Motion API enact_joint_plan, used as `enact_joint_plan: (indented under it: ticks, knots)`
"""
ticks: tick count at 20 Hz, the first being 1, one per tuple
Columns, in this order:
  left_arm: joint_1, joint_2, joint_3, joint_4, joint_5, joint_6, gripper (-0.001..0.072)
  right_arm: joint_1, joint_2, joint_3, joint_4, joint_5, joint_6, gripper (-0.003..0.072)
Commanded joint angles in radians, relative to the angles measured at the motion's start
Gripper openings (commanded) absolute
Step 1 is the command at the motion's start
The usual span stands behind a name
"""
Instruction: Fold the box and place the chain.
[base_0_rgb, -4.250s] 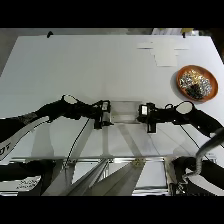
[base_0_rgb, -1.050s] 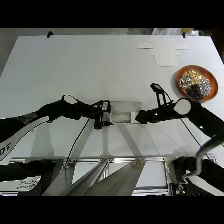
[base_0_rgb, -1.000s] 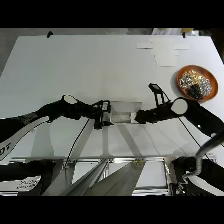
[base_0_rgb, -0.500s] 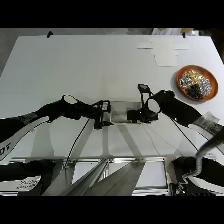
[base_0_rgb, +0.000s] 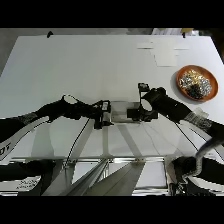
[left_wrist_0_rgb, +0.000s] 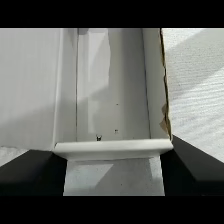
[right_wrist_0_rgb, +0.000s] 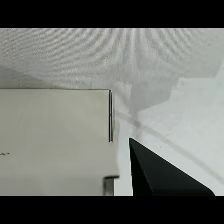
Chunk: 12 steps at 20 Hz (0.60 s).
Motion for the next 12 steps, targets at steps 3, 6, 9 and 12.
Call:
enact_joint_plan:
  ticks: [3,6,9,12]
  knots:
    - [0.000,0.000,0.000,0.000,0.000,0.000,0.0030,0.015,-0.014,0.003,-0.008,0.003,0.008,0.0243]
    - [0.000,0.000,0.000,0.000,0.000,0.000,0.0030,0.015,-0.014,0.002,-0.008,0.008,0.004,0.0176]
    - [0.000,0.000,0.000,0.000,0.000,0.000,0.0030,0.015,-0.014,0.002,-0.011,0.008,0.003,0.0163]
    - [0.000,0.000,0.000,0.000,0.000,0.000,0.0030,0.015,-0.014,0.002,-0.012,0.008,-0.033,0.0015]
